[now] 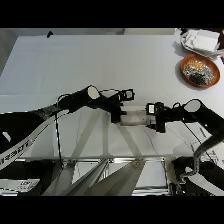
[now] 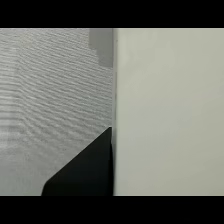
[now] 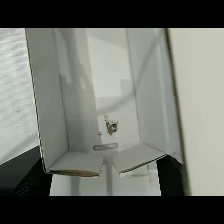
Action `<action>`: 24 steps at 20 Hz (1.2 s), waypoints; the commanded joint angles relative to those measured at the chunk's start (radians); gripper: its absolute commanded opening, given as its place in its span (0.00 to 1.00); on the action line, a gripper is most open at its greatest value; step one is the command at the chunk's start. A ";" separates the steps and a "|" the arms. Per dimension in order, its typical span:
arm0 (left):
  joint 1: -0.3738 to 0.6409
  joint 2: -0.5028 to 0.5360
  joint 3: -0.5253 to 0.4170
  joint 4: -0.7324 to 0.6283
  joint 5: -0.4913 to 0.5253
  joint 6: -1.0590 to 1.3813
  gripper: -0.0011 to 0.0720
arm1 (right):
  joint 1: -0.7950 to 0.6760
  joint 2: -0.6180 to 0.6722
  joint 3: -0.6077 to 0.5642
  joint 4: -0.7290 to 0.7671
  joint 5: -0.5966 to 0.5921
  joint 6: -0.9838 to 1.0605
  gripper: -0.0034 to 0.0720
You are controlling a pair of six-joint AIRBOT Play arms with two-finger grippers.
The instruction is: Fold the box and place the chain.
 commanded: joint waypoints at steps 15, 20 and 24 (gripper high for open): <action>0.000 0.000 0.000 -0.003 0.007 -0.004 0.03 | 0.021 -0.057 -0.006 0.103 -0.004 -0.071 0.90; 0.000 0.000 0.000 -0.003 0.008 -0.003 0.03 | 0.021 -0.090 -0.006 0.103 -0.030 -0.071 0.82; 0.000 0.000 0.000 -0.003 0.007 -0.004 0.03 | 0.021 -0.092 -0.006 0.103 -0.030 -0.089 0.74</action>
